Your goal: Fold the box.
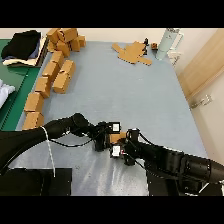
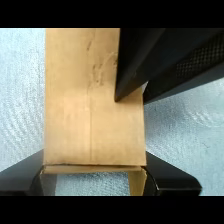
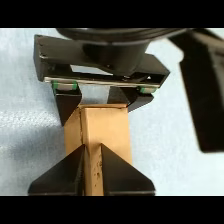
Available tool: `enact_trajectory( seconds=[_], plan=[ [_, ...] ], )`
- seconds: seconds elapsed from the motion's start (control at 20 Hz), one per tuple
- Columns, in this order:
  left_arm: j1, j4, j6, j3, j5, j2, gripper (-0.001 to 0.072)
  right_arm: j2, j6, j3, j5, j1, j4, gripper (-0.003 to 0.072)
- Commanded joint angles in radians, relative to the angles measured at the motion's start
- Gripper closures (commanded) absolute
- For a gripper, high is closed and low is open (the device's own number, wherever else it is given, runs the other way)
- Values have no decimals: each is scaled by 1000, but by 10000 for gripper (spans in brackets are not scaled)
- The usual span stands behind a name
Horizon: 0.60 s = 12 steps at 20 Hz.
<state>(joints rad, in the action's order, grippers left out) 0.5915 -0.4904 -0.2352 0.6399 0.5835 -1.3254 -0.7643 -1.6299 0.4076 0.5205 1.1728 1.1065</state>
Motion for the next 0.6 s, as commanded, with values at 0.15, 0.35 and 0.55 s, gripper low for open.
enact_trajectory(
  seconds=[0.15, 0.35, 0.55],
  plan=[
    [-1, 0, 0, 1, 0, 0, 397, -29, -21, 0, 0, 1, 42, 533],
    [-1, 0, 0, 1, 0, 0, 397, 17, -24, 1, -4, 2, 34, 523],
    [-1, 0, 0, 1, 0, 0, 397, 86, -28, 0, 7, 1, 34, 523]
  ],
)
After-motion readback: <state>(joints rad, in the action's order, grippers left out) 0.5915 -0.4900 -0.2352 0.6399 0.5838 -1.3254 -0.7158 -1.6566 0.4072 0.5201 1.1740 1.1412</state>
